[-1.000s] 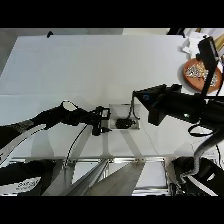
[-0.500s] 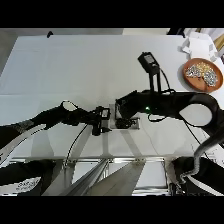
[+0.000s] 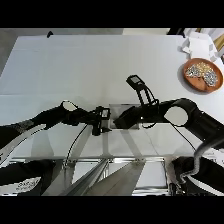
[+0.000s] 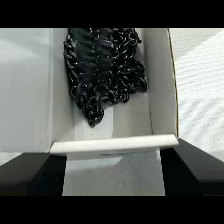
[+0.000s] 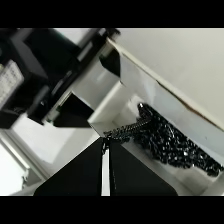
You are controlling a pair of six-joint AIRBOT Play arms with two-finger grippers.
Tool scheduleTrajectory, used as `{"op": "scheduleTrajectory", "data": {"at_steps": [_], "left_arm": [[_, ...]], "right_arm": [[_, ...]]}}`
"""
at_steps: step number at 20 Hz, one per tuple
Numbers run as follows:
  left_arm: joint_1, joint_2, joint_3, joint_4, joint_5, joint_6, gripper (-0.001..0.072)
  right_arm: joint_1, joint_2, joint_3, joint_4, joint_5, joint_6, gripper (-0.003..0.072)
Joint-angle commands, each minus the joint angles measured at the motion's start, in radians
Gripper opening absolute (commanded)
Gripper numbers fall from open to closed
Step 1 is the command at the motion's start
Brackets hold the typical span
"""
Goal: Fold the box and place the chain.
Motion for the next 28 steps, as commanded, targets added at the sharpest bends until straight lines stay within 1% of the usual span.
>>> {"op": "scheduleTrajectory", "data": {"at_steps": [1,2,4,5,7,8,9,10,11,12,14,15,16,19,21,24,27,28], "left_arm": [[0.001,0.001,0.0,0.0,0.0,0.0,0.0251],[0.001,0.001,0.0,0.0,0.0,0.0,0.0251],[0.001,0.001,0.0,0.0,0.0,0.0,0.0251],[0.001,0.001,0.0,0.0,0.0,0.0,0.0251],[0.001,0.001,0.0,0.0,0.0,0.0,0.0251],[0.001,0.001,0.0,0.0,0.0,0.0,0.0251],[0.001,0.001,0.0,0.0,0.0,0.0,0.0251],[0.001,0.001,0.0,0.0,0.0,0.0,0.0251],[0.001,0.001,0.0,0.0,0.0,0.0,0.0251],[0.001,0.001,0.0,0.0,0.0,0.0,0.0251],[0.001,0.001,0.0,0.0,0.0,0.0,0.0251],[0.001,0.001,0.0,0.0,0.0,0.0,0.0251],[0.001,0.001,0.0,0.0,0.0,0.0,0.0251],[0.001,0.001,0.0,0.0,0.0,0.0,0.0251],[0.001,0.001,0.0,0.0,0.0,0.0,0.0251],[0.001,0.001,0.0,0.0,0.0,0.0,0.0251],[0.001,0.001,0.0,0.0,0.0,0.0,0.0251],[0.001,0.001,0.0,0.0,0.0,0.0,0.0251]], "right_arm": [[0.001,-0.031,-0.041,-0.001,0.014,0.002,0.017],[0.001,-0.034,-0.041,-0.006,0.011,-0.003,0.0233],[-0.005,-0.029,-0.037,-0.008,0.005,-0.015,0.0238],[-0.019,-0.028,-0.023,-0.008,0.025,-0.026,0.0237],[-0.071,-0.028,0.049,-0.009,0.1,-0.071,0.0232],[-0.105,-0.028,0.103,-0.011,0.139,-0.106,0.0216],[-0.132,-0.029,0.159,-0.019,0.165,-0.135,0.0216],[-0.157,-0.029,0.216,-0.037,0.174,-0.183,0.0176],[-0.179,-0.03,0.26,-0.05,0.166,-0.256,0.0077],[-0.197,-0.032,0.283,-0.056,0.144,-0.331,0.0027],[-0.226,-0.049,0.288,-0.076,0.086,-0.446,0.0021],[-0.233,-0.074,0.288,-0.107,0.084,-0.473,0.002],[-0.233,-0.107,0.287,-0.131,0.095,-0.484,0.002],[-0.209,-0.225,0.275,-0.124,0.154,-0.51,0.0017],[-0.173,-0.264,0.259,-0.122,0.197,-0.563,0.0017],[-0.121,-0.247,0.232,-0.122,0.228,-0.626,0.0018],[-0.085,-0.19,0.198,-0.122,0.239,-0.669,0.0025],[-0.078,-0.165,0.183,-0.122,0.242,-0.687,0.0083]]}}
